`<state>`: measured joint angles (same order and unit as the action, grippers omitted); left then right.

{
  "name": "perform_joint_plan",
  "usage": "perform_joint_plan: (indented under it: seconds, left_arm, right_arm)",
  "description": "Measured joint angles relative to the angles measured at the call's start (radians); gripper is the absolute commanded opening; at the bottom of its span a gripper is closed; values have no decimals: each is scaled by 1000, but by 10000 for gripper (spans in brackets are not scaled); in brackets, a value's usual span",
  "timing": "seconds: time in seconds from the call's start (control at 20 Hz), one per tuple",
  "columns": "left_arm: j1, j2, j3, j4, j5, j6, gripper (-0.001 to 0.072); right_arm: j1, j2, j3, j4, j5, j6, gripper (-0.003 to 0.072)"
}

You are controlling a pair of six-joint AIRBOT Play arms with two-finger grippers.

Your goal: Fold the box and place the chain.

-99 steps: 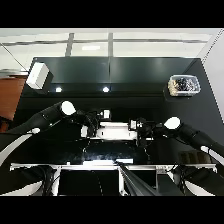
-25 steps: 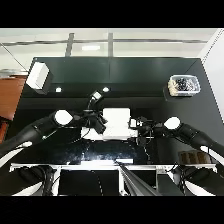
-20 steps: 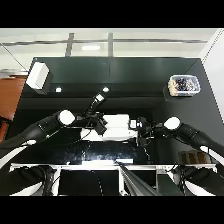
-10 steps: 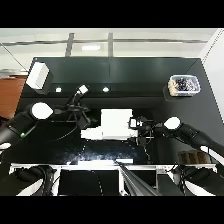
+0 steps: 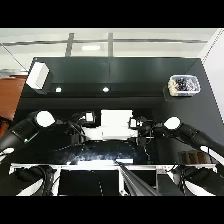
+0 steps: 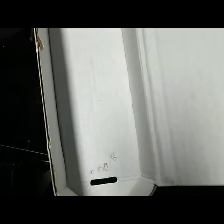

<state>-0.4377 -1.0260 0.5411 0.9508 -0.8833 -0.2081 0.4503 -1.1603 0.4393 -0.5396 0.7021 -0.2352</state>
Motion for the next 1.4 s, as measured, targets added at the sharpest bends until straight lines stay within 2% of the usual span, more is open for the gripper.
perform_joint_plan:
  seconds: [0.25,0.5,0.55,0.6,0.65,0.75,0.8,0.85,1.15,1.4]
  left_arm:
    - [-45,-49,-9,-37,88,47,688]
    - [-55,-70,-10,-115,108,108,677]
    - [-56,-77,-10,-128,109,116,653]
    - [-57,-87,-10,-140,109,124,542]
    - [-59,-95,-10,-151,110,132,475]
    - [-61,-106,-10,-167,113,142,451]
    - [-63,-110,-10,-171,113,148,373]
    - [-63,-113,-9,-175,113,149,350]
    - [-93,-118,-9,-184,119,185,333]
    - [-108,-119,-9,-185,166,201,334]
  right_arm:
    - [0,0,0,0,0,0,478]
    - [0,0,0,0,0,0,478]
    - [0,0,0,0,0,0,478]
    - [0,0,0,0,0,0,477]
    - [0,0,0,0,0,0,477]
    - [0,0,0,0,0,0,477]
    - [0,0,0,0,0,0,478]
    - [0,0,0,0,0,0,478]
    - [0,0,0,0,0,0,478]
    - [0,0,0,0,0,0,477]
